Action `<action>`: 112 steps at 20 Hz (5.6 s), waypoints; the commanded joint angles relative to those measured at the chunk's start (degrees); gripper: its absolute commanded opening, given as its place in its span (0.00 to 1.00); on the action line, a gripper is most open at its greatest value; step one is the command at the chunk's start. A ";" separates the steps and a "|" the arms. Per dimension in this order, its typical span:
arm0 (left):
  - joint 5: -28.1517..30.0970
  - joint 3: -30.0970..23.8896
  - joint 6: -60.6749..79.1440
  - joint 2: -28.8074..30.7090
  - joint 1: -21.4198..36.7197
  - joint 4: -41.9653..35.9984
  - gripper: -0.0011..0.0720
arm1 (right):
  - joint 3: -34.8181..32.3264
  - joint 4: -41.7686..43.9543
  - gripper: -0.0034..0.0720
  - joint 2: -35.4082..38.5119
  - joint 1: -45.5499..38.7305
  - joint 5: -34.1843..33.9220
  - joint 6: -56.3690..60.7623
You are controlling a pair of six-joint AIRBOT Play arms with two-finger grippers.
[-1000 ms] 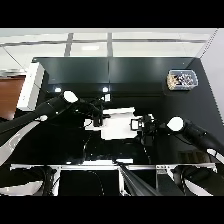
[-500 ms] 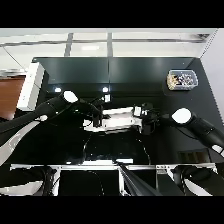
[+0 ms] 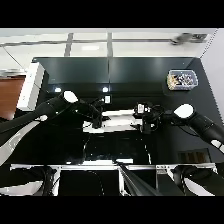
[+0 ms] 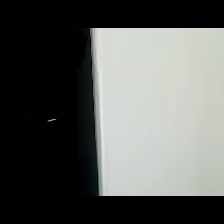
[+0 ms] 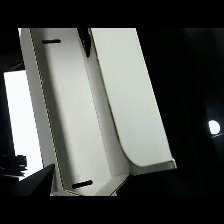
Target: Fold the box and place the chain.
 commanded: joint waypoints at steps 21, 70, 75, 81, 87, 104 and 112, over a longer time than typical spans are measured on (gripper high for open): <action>-0.24 0.04 -0.28 0.00 -0.28 2.54 0.05 | -1.44 0.02 0.99 -10.19 4.13 -3.96 -2.99; 13.27 -10.05 -36.22 2.21 2.71 -16.31 0.05 | 0.00 -3.85 0.26 -11.58 5.07 -3.13 0.57; 8.44 -7.82 -36.50 5.97 6.91 -9.97 0.05 | 0.00 -3.85 0.26 -11.58 5.07 -3.13 0.55; 4.63 -12.48 -45.38 24.90 11.26 6.58 0.06 | 0.00 -3.85 0.26 -11.58 5.07 -3.13 0.55; 0.85 -19.17 -2.16 24.63 9.03 4.66 1.00 | 0.00 -3.87 0.26 -11.58 5.07 -3.13 0.55; 5.22 -12.48 -5.31 13.88 -1.70 9.62 0.47 | 0.00 -3.85 0.26 -11.58 5.07 -3.13 0.55; 8.33 -12.48 -5.05 11.17 -1.77 -1.97 0.23 | 0.00 -3.85 0.26 -11.58 5.07 -3.15 0.55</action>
